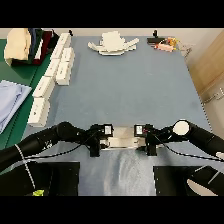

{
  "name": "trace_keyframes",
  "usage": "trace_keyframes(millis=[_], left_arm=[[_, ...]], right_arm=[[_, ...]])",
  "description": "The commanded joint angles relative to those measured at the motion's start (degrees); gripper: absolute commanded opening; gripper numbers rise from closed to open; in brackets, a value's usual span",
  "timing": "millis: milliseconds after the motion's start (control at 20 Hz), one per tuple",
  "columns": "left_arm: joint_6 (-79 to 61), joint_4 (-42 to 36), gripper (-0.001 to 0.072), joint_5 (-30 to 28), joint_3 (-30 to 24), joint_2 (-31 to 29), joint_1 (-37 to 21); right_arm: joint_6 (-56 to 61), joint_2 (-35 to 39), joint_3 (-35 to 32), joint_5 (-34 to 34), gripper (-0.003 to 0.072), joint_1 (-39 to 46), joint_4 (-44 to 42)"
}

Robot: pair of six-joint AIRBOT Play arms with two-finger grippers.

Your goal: Fold the box.

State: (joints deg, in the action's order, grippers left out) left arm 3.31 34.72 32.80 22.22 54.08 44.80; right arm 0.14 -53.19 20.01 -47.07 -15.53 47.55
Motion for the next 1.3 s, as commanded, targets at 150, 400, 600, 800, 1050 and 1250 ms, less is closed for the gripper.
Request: trace_keyframes(millis=[150,400,600,800,1050,1250], left_arm=[[-3.0,-3.9,0.0105,-1.4,0.2,1.4,1.3],[-4.2,-4.7,0.0106,-2.5,0.2,1.4,1.5],[-7.8,-10.3,0.0114,-5.0,0.2,1.8,3.2],[-7.8,-10.7,0.0327,-4.7,0.2,2.7,3.2],[-5.9,-10.7,0.0435,-3.7,0.2,3.3,3.2],[-1.9,-10.7,0.0649,-4.0,0.2,3.3,3.2]], right_arm=[[0.0,0.0,0.0,0.0,0.0505,0.0,0.0],[0.0,0.0,0.0,0.0,0.0506,0.0,0.0],[0.0,0.0,0.0,0.0,0.0505,0.0,0.0],[0.0,0.0,0.0,0.0,0.0505,0.0,0.0],[0.0,0.0,0.0,0.0,0.0505,0.0,0.0],[0.0,0.0,0.0,0.0,0.0506,0.0,0.0]])
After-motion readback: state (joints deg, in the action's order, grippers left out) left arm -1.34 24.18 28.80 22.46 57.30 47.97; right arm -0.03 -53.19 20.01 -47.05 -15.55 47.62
